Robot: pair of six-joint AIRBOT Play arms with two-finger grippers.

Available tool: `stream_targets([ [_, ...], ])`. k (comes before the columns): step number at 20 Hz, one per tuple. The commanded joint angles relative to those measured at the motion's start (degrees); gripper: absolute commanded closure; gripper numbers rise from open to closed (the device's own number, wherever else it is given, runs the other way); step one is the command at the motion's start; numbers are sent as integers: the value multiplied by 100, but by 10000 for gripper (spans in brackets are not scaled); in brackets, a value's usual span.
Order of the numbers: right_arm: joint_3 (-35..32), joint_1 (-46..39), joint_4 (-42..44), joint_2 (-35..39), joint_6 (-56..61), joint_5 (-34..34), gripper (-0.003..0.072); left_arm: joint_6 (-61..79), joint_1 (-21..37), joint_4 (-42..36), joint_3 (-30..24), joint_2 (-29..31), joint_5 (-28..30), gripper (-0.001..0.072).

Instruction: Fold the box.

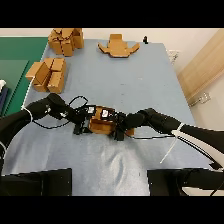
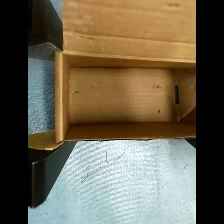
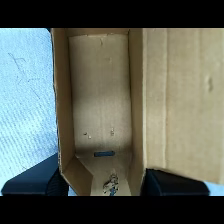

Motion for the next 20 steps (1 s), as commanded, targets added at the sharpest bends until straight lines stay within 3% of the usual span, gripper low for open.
stream_targets([
  [1, -2, 4, 0, 0, 0, 0, 522, -203, 0, 120, 4, -7, 136, 128],
  [7, -2, 4, 0, 0, 0, 2, 522, -214, 0, 92, 4, -4, 160, 111],
  [8, -2, 4, 0, 0, 0, 2, 522, -201, 0, 59, 4, -4, 157, 137],
  [9, -2, 4, 0, 0, 0, 2, 522, -195, 0, 31, 4, -4, 136, 305],
  [10, -2, 4, 0, 0, 0, 2, 522, -151, 0, 31, 4, -4, 63, 398],
  [14, 0, 4, -2, 0, 0, 7, 497, -151, -114, 52, 4, -4, -57, 482],
  [15, 0, 2, 0, 13, 4, 2, 297, -153, -157, 52, 4, -4, -55, 482],
  [16, -2, 2, -2, 26, 17, 13, 28, -155, -197, 55, 4, -4, -55, 481],
  [18, -2, 0, -2, 52, 68, -9, -28, -177, -212, 55, 4, -4, -42, 482],
  [20, -2, -2, -28, 131, 70, -57, -30, -221, -203, 120, 4, -4, -39, 482],
])
